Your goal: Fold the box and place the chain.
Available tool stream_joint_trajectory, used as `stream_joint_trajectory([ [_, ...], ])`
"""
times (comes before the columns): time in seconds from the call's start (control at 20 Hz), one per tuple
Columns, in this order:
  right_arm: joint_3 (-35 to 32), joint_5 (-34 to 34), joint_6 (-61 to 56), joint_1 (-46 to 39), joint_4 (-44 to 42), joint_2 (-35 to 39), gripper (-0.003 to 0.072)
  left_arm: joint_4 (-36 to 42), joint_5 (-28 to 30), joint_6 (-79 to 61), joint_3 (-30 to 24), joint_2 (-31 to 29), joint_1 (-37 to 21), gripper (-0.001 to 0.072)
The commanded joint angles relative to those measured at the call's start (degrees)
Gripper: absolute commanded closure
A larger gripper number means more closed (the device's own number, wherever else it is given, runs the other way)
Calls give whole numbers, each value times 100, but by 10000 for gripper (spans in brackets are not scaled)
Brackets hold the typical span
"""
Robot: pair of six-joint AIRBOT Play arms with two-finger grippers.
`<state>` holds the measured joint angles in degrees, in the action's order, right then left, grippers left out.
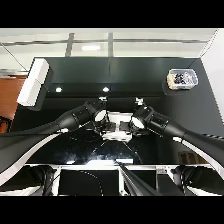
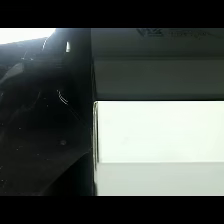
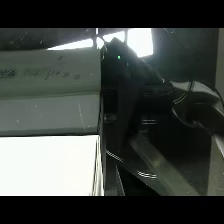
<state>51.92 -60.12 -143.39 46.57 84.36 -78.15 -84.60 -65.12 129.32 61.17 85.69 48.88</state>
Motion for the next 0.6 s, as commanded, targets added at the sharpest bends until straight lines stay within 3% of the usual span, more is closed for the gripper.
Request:
stream_joint_trajectory([
  [0.0,7,-111,310,-2,-31,-9,492,0,35,-11,-2,-2,-4,682],
  [0.35,7,-68,435,-2,-136,-76,506,2,31,-11,-2,-2,-4,683],
  [0.55,7,-68,442,2,-142,-76,670,2,31,-11,-2,-2,-4,682],
])
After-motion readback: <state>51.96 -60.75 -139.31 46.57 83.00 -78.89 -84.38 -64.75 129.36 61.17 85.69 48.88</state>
